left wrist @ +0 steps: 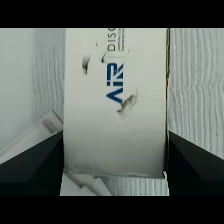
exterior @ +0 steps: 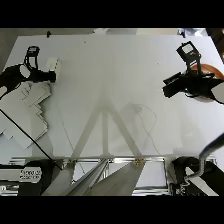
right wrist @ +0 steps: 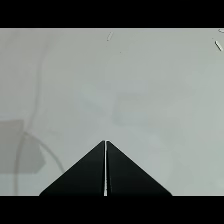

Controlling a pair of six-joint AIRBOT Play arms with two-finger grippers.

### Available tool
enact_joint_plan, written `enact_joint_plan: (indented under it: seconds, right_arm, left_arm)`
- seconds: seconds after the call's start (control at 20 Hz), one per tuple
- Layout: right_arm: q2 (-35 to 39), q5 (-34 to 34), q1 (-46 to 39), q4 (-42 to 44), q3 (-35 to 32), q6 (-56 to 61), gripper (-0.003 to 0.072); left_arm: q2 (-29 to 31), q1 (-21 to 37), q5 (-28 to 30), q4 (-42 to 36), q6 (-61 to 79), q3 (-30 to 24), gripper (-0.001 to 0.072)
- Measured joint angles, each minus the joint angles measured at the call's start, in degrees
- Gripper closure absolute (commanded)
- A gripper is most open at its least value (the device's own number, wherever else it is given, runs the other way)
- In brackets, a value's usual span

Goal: Fold the box and place the chain.

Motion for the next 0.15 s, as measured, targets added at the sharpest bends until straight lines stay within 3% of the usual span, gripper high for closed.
enact_joint_plan:
  seconds: [0.15]
  right_arm:
    - [0.0,-0.02,0.0,0.0,0.0,0.0,0.0669]
  left_arm:
    - [3.41,0.0,-0.48,0.02,-0.04,0.0,0.0076]
